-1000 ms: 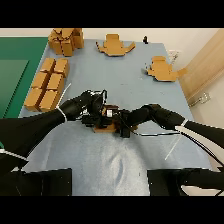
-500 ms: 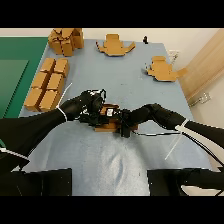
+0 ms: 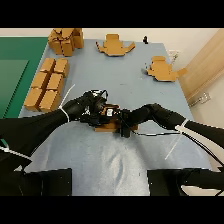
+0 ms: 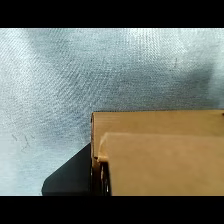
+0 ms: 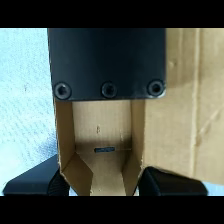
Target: Fold the box.
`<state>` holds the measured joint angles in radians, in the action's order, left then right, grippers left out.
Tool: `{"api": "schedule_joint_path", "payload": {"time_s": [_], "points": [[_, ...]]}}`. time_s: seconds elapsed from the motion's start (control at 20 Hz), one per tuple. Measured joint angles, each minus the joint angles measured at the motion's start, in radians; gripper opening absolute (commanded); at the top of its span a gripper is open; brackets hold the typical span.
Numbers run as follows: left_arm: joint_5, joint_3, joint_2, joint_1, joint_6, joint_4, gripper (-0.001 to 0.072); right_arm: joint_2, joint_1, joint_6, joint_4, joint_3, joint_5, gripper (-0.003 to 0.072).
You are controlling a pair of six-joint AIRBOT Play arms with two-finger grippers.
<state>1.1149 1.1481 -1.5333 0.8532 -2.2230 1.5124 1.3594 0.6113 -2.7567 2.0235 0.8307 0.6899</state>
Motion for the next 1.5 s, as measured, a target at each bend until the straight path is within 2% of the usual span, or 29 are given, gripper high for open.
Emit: {"api": "schedule_joint_path", "payload": {"time_s": [0.7, 0.75, 0.8, 0.85, 0.9, 0.95, 1.0, 1.05, 1.1, 1.5], "points": [[0.053, 0.004, -0.001, 0.003, -0.024, 0.09, 0.0021, 0.0, 0.001, 0.0, 0.003, 0.0, -0.002, 0.0007], [0.052, 0.004, -0.001, 0.003, -0.023, 0.092, 0.018, 0.0, 0.001, 0.0, 0.003, 0.0, -0.002, 0.0007], [0.051, 0.003, -0.004, 0.003, -0.008, 0.111, 0.0503, 0.001, 0.002, -0.005, 0.004, 0.0, -0.002, 0.0006], [0.063, 0.003, -0.003, 0.001, -0.011, 0.119, 0.0572, 0.002, 0.002, -0.004, 0.004, 0.0, -0.002, 0.0007], [0.074, 0.003, -0.002, -0.001, -0.013, 0.123, 0.0462, 0.002, 0.002, -0.004, 0.004, 0.0, -0.002, 0.0007], [0.064, 0.003, -0.002, 0.001, -0.013, 0.118, 0.0307, 0.002, 0.002, -0.003, 0.004, 0.0, -0.002, 0.0007], [0.051, 0.004, -0.003, 0.001, -0.014, 0.108, 0.0211, 0.002, 0.002, -0.002, 0.003, 0.0, -0.002, 0.0006], [0.043, 0.003, -0.003, 0.001, -0.016, 0.102, 0.0146, 0.002, 0.002, -0.002, 0.003, 0.0, -0.002, 0.0007], [0.039, 0.003, -0.002, 0.003, -0.017, 0.1, 0.0031, 0.002, 0.002, -0.001, 0.003, 0.0, -0.001, 0.0007], [0.029, 0.004, -0.001, 0.001, -0.018, 0.102, 0.0019, 0.002, 0.002, 0.001, 0.003, 0.0, -0.001, 0.0007]]}}
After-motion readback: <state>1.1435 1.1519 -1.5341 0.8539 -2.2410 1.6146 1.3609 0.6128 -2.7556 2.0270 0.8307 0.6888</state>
